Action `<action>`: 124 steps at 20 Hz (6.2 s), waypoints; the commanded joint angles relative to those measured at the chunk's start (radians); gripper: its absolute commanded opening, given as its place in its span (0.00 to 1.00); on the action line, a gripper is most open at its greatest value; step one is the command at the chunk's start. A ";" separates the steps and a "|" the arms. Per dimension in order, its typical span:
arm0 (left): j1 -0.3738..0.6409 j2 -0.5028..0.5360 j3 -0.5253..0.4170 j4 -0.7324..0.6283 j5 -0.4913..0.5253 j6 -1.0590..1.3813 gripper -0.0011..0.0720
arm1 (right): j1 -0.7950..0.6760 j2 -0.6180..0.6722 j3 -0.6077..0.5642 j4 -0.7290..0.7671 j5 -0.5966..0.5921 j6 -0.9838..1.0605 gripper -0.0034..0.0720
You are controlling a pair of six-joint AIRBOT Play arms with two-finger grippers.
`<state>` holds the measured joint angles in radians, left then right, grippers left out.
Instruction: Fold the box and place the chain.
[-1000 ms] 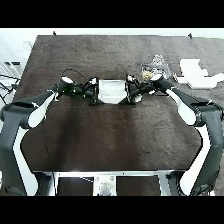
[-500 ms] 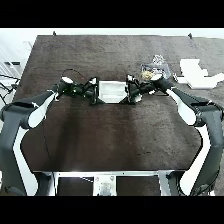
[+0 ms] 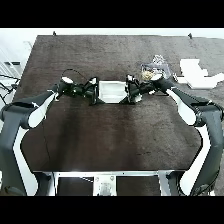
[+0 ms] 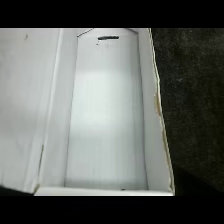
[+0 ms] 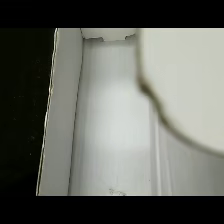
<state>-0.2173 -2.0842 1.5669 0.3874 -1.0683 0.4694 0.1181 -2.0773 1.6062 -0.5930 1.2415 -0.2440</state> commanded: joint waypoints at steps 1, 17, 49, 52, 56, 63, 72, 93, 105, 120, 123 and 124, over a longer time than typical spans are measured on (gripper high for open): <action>0.001 0.000 0.001 -0.001 0.002 0.000 0.40 | 0.001 0.000 0.000 0.007 0.001 0.000 0.83; 0.001 0.000 0.001 0.003 -0.002 0.001 0.40 | -0.138 0.096 0.001 -0.065 0.140 0.159 1.00; 0.001 -0.002 0.001 0.011 0.013 0.002 0.40 | 0.018 0.062 -0.019 0.214 -0.340 0.398 0.06; 0.001 -0.002 0.001 0.010 0.013 0.002 0.40 | 0.018 0.059 -0.019 0.208 -0.340 0.398 0.06; 0.001 -0.002 0.001 0.010 0.013 0.002 0.40 | 0.016 0.074 0.007 0.208 -0.286 0.386 0.06; 0.001 -0.002 0.001 0.010 0.014 0.002 0.40 | -0.023 0.278 0.007 -0.048 -0.193 0.394 0.08; 0.001 -0.002 0.001 0.009 0.013 0.002 0.40 | -0.055 0.286 -0.047 -0.329 -0.045 0.301 0.92; 0.001 -0.002 0.001 0.010 0.013 0.002 0.40 | 0.058 0.198 -0.075 -0.203 -0.130 0.265 0.42; 0.001 -0.002 0.001 0.010 0.013 0.002 0.40 | 0.077 0.171 -0.075 -0.201 -0.183 0.266 0.80; 0.001 -0.002 0.001 0.010 0.013 0.002 0.40 | -0.060 0.339 -0.074 -0.196 -0.044 0.549 0.06; 0.001 -0.002 0.001 0.010 0.013 0.002 0.40 | -0.134 0.369 -0.074 -0.192 -0.044 0.766 0.06; 0.001 -0.002 0.001 0.010 0.013 0.002 0.40 | -0.164 0.365 -0.077 -0.192 -0.044 0.845 0.06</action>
<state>-0.2161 -2.0861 1.5681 0.3969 -1.0554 0.4709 0.0162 -1.7348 1.5311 -0.7921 1.1938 0.3828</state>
